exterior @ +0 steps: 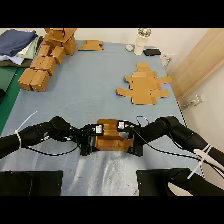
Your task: Fold the box.
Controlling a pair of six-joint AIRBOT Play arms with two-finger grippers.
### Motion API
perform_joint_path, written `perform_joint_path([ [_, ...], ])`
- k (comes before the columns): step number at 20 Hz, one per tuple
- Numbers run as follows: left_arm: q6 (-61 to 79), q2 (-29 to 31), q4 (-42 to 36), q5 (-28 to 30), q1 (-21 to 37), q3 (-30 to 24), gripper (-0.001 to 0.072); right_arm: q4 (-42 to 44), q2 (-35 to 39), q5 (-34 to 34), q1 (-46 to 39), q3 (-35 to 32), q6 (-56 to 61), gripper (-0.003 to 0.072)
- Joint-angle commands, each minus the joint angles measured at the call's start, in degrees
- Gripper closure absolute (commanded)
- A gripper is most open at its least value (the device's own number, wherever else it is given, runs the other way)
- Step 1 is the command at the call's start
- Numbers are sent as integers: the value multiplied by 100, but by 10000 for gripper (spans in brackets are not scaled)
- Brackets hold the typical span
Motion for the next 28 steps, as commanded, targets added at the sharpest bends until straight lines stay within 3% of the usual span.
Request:
perform_joint_path([
  [1, 9, -2, 2, -4, 2, 4, 262, -595, 378, -225, -4, 4, 507, -29],
  [4, 9, -2, 2, -4, 2, 4, 262, -643, 837, -415, -4, 4, 1281, -29],
  [8, 9, -2, 2, -4, 2, 4, 262, -85, 1381, -448, -4, 4, 4232, -28],
  [10, 9, -2, 2, -4, 2, 4, 263, 363, 1550, -507, -2, 4, 5125, -28],
  [14, 9, -2, 2, -4, 2, 4, 262, 1051, 1631, -503, 4, 4, 5222, -28],
  [28, 9, -2, 2, -7, 2, 4, 262, 1025, 1631, -503, 11, 4, 5222, -28],
])
